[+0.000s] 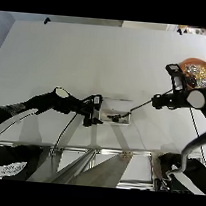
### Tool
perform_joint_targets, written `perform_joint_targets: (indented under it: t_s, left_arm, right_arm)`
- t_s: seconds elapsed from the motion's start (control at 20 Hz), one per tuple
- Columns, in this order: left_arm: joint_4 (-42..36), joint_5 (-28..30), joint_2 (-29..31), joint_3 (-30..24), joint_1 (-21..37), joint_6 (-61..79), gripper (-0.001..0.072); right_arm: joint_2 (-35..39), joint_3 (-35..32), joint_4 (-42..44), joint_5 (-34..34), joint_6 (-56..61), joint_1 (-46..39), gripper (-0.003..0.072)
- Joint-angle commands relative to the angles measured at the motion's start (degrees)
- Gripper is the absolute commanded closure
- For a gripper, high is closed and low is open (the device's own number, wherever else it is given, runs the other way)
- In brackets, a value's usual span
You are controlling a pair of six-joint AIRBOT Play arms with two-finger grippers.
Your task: Fold the box and place the chain.
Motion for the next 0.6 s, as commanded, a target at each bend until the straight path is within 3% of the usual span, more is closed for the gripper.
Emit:
perform_joint_targets:
  t_s: [0.0, 0.05, 0.55]
  left_arm:
    - [0.0, 0.0, 0.02, 0.02, 0.02, 0.02, 0.064]
    - [0.02, 0.02, 0.02, 0.02, 0.02, 0.0, 0.064]
    - [0.02, 0.02, 0.02, 0.02, 0.02, 0.0, 0.064]
  right_arm:
    - [-8.31, 0.0, 1.7, -5.97, 0.02, -1.64, 0.0251]
    - [-10.34, 0.11, 1.68, -6.82, 0.17, -1.64, 0.0291]
    - [-17.03, 0.7, 1.84, -9.7, 0.2, -1.64, 0.0346]
